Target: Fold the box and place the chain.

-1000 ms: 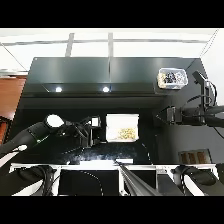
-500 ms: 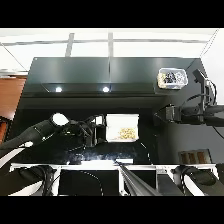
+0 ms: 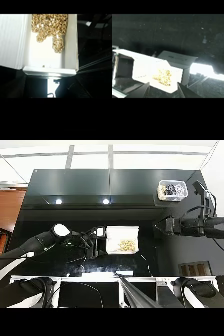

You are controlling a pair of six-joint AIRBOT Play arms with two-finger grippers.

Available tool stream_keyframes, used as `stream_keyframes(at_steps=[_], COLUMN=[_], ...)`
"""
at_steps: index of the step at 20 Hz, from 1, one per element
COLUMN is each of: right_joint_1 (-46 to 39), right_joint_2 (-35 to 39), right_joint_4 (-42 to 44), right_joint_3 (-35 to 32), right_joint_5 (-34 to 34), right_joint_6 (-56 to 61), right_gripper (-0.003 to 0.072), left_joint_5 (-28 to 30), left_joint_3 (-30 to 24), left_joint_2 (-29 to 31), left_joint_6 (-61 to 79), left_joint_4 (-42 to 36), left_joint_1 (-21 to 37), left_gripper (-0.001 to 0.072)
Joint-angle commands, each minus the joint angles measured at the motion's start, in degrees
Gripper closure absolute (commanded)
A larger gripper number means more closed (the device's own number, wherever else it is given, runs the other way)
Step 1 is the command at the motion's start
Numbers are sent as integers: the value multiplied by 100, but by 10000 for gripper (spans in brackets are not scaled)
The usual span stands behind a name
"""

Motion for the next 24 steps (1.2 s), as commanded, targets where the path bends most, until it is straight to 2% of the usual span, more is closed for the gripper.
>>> stream_keyframes(at_steps=[1,5,10,12,13,14,15,16,17,20,24], right_joint_1=[2,2,2,2,2,2,2,2,4,4,149], right_joint_2=[4,4,4,4,4,4,4,4,2,-286,-1432], right_joint_4=[0,0,-31,-83,-122,-214,-337,-492,-669,-442,164], right_joint_3=[0,0,-2,-2,-2,-2,-2,-2,0,9,256], right_joint_5=[-2,-52,-72,-85,-87,-85,-87,-96,-127,-564,-1346], right_joint_6=[0,0,-2,-4,-4,-4,-11,-61,-179,-306,-1257], right_gripper=[285,285,285,285,285,285,285,262,-17,-34,-33], left_joint_5=[0,9,50,50,52,50,50,50,50,50,50], left_joint_3=[17,17,17,17,17,17,17,17,17,17,17], left_joint_2=[-15,-22,-24,-24,-24,-24,-22,-22,-22,-22,-22], left_joint_6=[4,20,68,68,68,68,68,68,68,68,66], left_joint_4=[-7,-284,-254,-254,-256,-258,-256,-256,-256,-258,-258], left_joint_1=[-4,-20,-111,-111,-109,-109,-109,-109,-109,-109,-109], left_gripper=[-3,-3,-1,22,77,271,398,416,415,414,414])
